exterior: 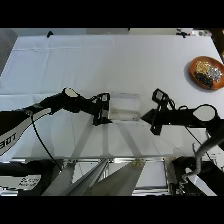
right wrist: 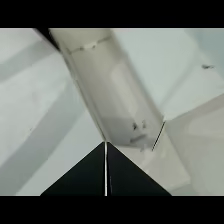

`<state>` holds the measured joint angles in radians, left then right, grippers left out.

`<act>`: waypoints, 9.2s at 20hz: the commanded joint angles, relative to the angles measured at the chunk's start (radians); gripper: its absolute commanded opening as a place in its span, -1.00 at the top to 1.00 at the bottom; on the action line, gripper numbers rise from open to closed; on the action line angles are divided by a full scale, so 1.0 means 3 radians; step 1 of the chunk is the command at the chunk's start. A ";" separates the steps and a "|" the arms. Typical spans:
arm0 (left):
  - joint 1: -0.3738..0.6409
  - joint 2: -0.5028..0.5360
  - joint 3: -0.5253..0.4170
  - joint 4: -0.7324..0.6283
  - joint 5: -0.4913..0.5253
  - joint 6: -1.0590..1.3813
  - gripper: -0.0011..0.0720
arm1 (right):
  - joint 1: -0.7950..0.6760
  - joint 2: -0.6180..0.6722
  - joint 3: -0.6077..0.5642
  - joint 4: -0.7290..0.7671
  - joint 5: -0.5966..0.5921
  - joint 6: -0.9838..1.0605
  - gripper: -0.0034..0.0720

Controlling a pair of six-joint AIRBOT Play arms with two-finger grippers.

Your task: Fold the box and place the chain.

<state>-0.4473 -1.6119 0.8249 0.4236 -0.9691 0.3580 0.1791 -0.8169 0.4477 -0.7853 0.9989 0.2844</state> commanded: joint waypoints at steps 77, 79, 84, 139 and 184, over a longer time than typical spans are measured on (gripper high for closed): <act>0.0004 0.0000 -0.0001 0.0000 0.0001 0.0001 0.03 | 0.0287 -0.0919 0.0006 -0.0633 -0.0638 -0.1436 0.77; 0.0004 0.0000 -0.0001 0.0000 0.0001 0.0001 0.03 | 0.0174 -0.0656 0.0006 -0.0624 -0.0360 -0.1434 0.83; 0.0004 0.0000 -0.0001 0.0000 0.0001 0.0001 0.03 | 0.0095 -0.0371 0.0006 -0.0601 -0.0069 -0.1372 0.83; 0.0003 0.0000 -0.0001 0.0000 0.0001 0.0001 0.03 | 0.0524 -0.1108 0.0006 0.0525 -0.1211 -0.2382 0.57; 0.0003 0.0000 -0.0001 -0.0001 -0.0013 0.0000 0.03 | 0.0148 -0.1040 0.0003 0.0829 -0.0762 -0.1773 0.51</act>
<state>-0.4469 -1.6123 0.8238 0.4232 -0.9733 0.3580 0.2222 -1.1282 0.4484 -0.5522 0.7700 -0.2436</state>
